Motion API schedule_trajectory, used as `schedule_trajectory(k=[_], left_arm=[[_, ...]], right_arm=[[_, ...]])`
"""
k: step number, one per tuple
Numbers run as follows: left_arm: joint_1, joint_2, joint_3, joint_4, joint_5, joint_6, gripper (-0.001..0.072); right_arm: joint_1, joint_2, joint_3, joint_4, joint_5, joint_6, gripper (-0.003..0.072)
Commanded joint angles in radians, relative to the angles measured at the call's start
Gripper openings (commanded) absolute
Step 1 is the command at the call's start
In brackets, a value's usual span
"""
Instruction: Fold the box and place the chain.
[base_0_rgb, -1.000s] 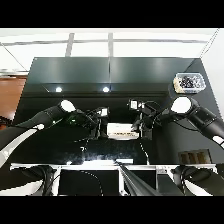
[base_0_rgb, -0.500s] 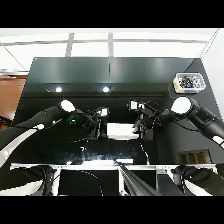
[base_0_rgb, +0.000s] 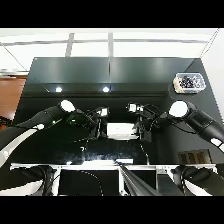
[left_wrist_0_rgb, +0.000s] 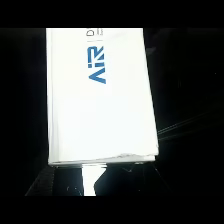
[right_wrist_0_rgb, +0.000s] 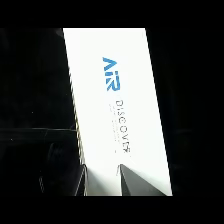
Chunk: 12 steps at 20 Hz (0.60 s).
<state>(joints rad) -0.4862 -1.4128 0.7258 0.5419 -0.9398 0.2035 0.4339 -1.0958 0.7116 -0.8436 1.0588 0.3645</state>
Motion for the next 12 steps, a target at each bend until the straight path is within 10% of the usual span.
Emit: schedule_trajectory(k=[1, 5, 6, 7, 12], left_arm=[[0.000, -0.001, 0.000, 0.000, 0.001, 0.002, 0.0406], [0.000, -0.001, 0.000, 0.000, 0.001, 0.002, 0.0406], [0.000, -0.001, 0.000, 0.000, 0.001, 0.002, 0.0406], [0.000, -0.001, 0.000, 0.000, 0.001, 0.002, 0.0406], [0.000, -0.001, 0.000, 0.000, 0.001, 0.002, 0.0406]], right_arm=[[-0.010, 0.023, 0.026, -0.004, 0.019, 0.122, 0.0276], [-0.097, 0.109, 0.037, -0.002, 0.088, 0.428, 0.0275], [-0.122, 0.114, 0.032, 0.007, 0.121, 0.541, 0.0215], [-0.137, 0.114, 0.010, 0.032, 0.140, 0.636, 0.0002], [-0.131, 0.080, -0.125, 0.488, 0.027, 0.661, 0.0010]])
